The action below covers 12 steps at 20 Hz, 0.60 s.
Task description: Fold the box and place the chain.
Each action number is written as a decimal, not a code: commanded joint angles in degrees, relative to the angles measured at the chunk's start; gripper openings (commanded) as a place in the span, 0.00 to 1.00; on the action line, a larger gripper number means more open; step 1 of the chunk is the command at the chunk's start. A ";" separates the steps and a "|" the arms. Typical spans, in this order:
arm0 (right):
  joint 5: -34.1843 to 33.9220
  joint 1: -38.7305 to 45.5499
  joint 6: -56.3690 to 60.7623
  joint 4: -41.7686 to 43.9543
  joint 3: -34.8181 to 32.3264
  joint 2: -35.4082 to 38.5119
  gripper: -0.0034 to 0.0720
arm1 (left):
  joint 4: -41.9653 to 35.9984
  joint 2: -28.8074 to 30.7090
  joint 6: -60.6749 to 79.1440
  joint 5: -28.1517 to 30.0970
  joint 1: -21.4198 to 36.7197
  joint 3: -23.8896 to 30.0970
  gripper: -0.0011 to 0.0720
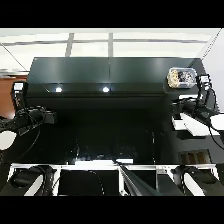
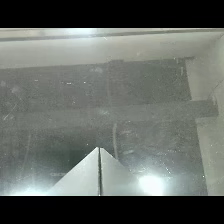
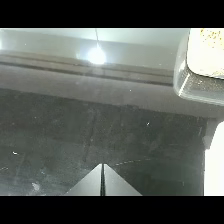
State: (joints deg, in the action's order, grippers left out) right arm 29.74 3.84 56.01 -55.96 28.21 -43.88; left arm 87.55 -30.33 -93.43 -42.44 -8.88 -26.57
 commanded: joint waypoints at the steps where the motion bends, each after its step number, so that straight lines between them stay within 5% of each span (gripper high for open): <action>1: 0.00 -0.02 0.02 0.00 -0.02 0.04 0.07 | 0.02 0.07 0.02 0.00 0.07 0.02 0.06; 12: 0.00 -0.02 0.02 0.00 0.00 0.04 0.07 | 0.24 0.02 0.02 1.68 0.09 0.02 0.06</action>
State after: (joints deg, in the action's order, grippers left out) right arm 29.74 3.86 56.03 -55.99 28.21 -43.88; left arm 87.55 -30.30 -93.43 -42.30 -8.86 -26.57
